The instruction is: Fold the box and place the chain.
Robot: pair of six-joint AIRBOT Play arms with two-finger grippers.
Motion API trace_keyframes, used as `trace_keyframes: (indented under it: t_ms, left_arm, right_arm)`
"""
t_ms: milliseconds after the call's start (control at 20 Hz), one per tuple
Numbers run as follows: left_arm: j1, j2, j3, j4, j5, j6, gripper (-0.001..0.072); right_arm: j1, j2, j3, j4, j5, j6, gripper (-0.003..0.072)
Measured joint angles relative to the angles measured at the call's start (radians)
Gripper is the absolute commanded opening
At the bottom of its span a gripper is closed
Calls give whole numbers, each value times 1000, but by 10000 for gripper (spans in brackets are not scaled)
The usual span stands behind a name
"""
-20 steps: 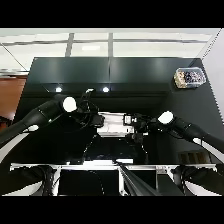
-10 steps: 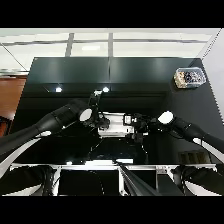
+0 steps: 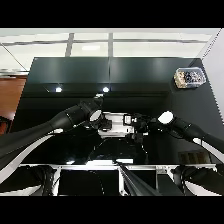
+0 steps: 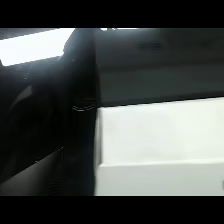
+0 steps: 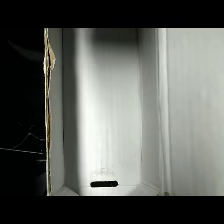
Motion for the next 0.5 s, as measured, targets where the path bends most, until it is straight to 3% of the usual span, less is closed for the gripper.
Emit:
trace_keyframes:
  t_ms: [50, 200, 250, 300, 450, 500]
  left_arm:
    - [-1, -3, 1, -5, 5, -8, 474]
    - [-4, -11, 3, -25, 21, -20, 213]
    - [-5, -14, 3, -28, 22, -23, 96]
    - [-6, -15, 3, -29, 17, -25, 37]
    - [-7, -19, 5, -35, 21, -37, 37]
    - [-7, -20, 5, -39, 22, -37, 164]
  right_arm:
    - [0, 0, 0, 0, 0, 0, 488]
    - [0, 0, 0, 0, 0, 0, 488]
    - [0, 0, 0, 0, 0, 0, 488]
    - [0, 0, 0, -2, 0, 0, 488]
    - [0, 0, 0, 0, 0, 2, 489]
    - [0, 0, 0, 0, 0, 2, 488]
